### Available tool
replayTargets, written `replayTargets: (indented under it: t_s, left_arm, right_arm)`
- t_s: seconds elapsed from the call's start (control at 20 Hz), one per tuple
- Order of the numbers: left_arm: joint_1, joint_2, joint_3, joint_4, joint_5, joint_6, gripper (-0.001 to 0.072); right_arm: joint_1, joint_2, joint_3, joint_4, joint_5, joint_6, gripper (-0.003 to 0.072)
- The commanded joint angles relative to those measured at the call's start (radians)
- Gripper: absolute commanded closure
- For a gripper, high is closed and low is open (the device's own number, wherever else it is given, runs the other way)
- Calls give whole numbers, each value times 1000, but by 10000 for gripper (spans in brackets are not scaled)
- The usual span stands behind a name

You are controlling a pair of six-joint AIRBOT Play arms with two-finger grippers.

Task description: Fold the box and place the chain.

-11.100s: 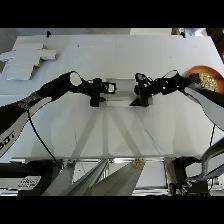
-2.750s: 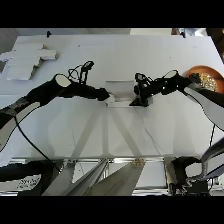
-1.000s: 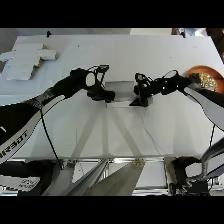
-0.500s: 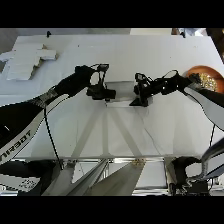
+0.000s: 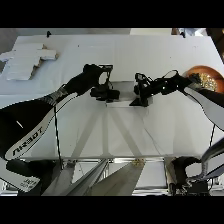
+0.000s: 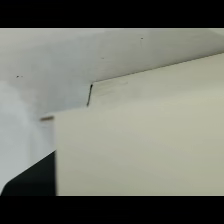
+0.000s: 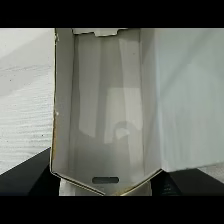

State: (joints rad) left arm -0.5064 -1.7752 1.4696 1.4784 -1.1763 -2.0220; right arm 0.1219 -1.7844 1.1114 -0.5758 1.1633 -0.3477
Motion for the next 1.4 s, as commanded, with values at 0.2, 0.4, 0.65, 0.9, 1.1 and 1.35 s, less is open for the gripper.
replayTargets:
  t_s: [0.2,0.4,0.65,0.9,1.1,1.35]
  left_arm:
    - [-13,-7,9,51,-55,-107,545]
    - [-13,-7,9,24,-41,-106,706]
    - [-13,-8,9,-5,-6,-106,698]
    - [18,32,9,-31,-6,-80,259]
    - [91,126,8,-82,4,197,259]
    - [219,326,-150,-279,128,1019,265]
  right_arm:
    - [0,1,0,0,0,0,230]
    - [0,1,0,0,0,0,230]
    - [0,1,0,0,0,0,230]
    - [0,1,0,0,0,0,230]
    - [0,1,0,0,0,0,230]
    - [0,1,0,0,0,0,230]
